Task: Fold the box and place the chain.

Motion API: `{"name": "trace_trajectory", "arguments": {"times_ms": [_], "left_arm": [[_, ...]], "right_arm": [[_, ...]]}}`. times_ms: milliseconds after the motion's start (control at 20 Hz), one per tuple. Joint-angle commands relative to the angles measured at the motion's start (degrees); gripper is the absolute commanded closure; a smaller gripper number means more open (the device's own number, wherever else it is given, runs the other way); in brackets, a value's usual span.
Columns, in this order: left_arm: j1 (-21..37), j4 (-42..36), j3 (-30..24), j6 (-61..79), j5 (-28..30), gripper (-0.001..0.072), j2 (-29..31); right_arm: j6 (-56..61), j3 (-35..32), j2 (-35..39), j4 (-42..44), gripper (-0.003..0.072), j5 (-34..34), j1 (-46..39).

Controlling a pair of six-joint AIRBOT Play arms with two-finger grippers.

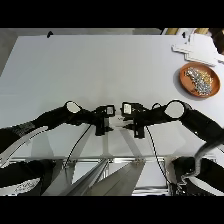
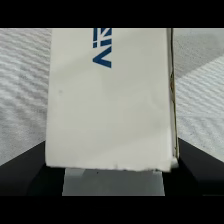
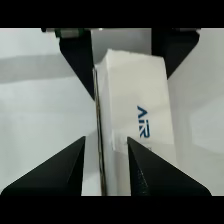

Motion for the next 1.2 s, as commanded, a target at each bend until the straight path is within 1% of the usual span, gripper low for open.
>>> {"name": "trace_trajectory", "arguments": {"times_ms": [0,50,100,250,600,900,1150], "left_arm": [[0.0,0.0,0.0,0.0,0.1,0.0457,0.0],[0.1,0.0,0.0,0.0,0.1,0.0457,0.0],[0.1,0.0,0.0,0.0,0.1,0.0457,0.0],[0.0,0.0,0.0,0.0,0.1,0.0457,0.0],[0.1,0.0,0.0,0.0,0.1,0.0457,0.0],[0.1,0.0,0.0,0.0,0.1,0.0457,0.0],[0.1,0.0,0.0,0.0,0.1,0.0457,0.0]], "right_arm": [[-1.6,0.0,0.9,4.0,0.0561,-0.8,0.0],[-1.6,0.0,0.6,4.2,0.0634,-1.9,0.0],[-1.6,0.0,0.0,4.2,0.0651,-2.7,0.0],[-1.5,-0.1,-1.8,4.2,0.0666,-2.8,0.0],[0.1,-0.6,-3.4,2.5,0.0666,-3.0,0.0],[0.0,-4.3,-3.4,2.5,0.0666,-3.4,0.0],[0.0,-4.5,-4.0,2.5,0.0666,-4.1,0.0]]}}
